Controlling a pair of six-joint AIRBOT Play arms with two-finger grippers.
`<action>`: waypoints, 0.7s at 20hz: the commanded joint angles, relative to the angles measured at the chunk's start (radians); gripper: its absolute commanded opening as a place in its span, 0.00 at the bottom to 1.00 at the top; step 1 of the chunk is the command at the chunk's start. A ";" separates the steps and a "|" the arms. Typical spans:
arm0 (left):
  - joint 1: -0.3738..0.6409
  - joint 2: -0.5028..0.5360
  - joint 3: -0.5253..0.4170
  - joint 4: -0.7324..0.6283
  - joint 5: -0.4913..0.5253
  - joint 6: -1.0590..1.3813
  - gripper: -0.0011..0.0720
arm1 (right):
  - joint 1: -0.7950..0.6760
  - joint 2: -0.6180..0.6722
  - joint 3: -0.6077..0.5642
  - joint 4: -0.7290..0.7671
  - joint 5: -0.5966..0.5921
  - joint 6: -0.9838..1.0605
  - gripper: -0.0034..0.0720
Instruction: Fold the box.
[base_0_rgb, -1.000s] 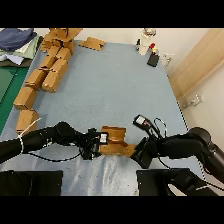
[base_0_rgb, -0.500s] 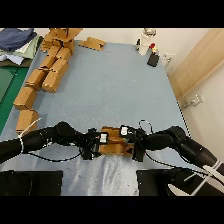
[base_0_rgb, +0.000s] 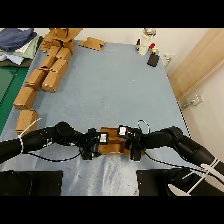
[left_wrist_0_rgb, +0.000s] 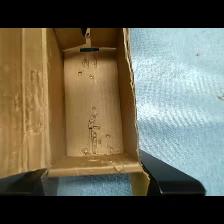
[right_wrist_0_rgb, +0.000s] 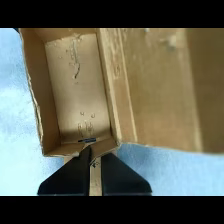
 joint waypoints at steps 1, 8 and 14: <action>0.001 0.000 0.000 0.000 0.001 0.003 0.71 | 0.001 0.002 0.000 0.044 -0.006 -0.010 0.15; 0.000 0.000 0.000 0.000 0.000 0.003 0.72 | 0.001 0.002 -0.005 -0.077 -0.025 -0.009 0.55; 0.000 0.000 0.000 0.000 0.000 0.003 0.72 | 0.001 0.002 -0.005 0.044 -0.025 -0.021 0.39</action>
